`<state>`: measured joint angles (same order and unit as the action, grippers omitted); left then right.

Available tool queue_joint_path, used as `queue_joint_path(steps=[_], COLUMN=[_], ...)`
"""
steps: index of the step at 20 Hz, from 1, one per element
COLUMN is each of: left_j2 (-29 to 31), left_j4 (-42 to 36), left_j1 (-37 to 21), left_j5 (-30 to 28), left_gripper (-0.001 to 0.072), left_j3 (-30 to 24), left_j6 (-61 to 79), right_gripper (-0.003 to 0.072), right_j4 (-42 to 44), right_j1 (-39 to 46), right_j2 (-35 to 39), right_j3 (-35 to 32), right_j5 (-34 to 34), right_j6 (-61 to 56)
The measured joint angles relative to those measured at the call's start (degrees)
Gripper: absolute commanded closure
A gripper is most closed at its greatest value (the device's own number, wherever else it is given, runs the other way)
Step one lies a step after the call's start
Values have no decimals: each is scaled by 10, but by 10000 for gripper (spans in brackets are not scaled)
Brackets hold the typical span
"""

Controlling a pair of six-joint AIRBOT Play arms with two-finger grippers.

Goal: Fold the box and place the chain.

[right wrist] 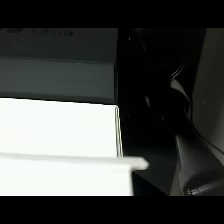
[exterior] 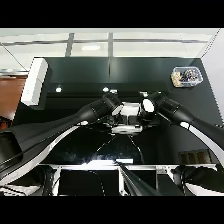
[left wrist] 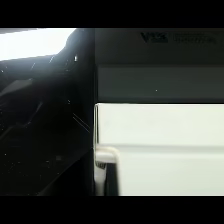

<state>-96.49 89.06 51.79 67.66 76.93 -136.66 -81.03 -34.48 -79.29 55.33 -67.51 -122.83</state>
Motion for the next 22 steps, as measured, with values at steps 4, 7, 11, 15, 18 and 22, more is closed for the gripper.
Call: queue_joint_path(steps=[4, 7, 11, 15, 18, 22], left_j2=[0, 0, 0, 0, 0, 0], left_j4=[0, 0, 0, 0, 0, 0], left_j1=[0, 0, 0, 0, 0, 0], left_j5=[0, 1, 3, 3, 3, 2], left_gripper=[684, 683, 684, 684, 684, 683], left_j3=[0, 0, 0, 0, 0, 0], left_j6=[0, 0, 0, -1, -1, -1], right_gripper=[413, 415, 493, 674, 675, 674], right_j4=[-11, -9, -2, 2, 3, 4], right_j1=[3, 5, 5, 5, 5, 5], right_j2=[-1, -9, -19, -21, -22, -22], right_j3=[0, 0, 0, 0, 0, 0], right_j5=[0, 1, 2, 5, 10, 14], right_j6=[-9, -13, -15, -15, -15, -15])
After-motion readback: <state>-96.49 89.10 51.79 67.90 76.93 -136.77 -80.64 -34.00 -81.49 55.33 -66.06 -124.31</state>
